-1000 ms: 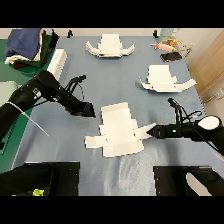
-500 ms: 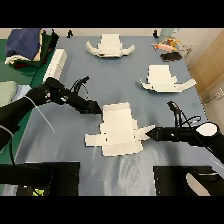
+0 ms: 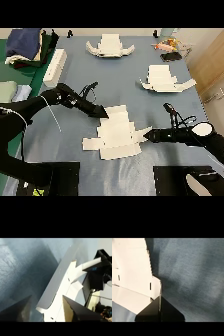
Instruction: Fold the box.
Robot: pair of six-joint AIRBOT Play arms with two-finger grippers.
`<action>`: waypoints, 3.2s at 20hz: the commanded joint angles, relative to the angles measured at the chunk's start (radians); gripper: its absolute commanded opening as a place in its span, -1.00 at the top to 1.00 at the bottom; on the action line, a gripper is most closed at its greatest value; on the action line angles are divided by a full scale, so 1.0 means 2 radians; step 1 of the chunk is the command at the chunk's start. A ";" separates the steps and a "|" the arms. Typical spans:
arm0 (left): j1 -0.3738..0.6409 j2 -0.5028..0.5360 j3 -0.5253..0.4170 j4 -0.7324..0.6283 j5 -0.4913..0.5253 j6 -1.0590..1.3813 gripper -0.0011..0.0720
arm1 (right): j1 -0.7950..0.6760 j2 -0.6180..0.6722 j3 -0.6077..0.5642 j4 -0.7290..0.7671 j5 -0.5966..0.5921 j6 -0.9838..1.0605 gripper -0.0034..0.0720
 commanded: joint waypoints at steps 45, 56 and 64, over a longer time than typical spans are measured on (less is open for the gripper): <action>-0.223 0.239 -0.187 -0.068 0.380 0.458 0.94 | 0.000 -0.048 0.202 -0.260 -0.105 0.211 0.90; -0.220 0.255 -0.159 -0.062 0.384 0.502 0.94 | 0.001 -0.048 0.202 -0.231 -0.112 0.211 0.90; -0.257 0.260 -0.207 -0.124 0.455 0.546 0.95 | 0.001 -0.048 0.202 -0.228 -0.112 0.215 0.90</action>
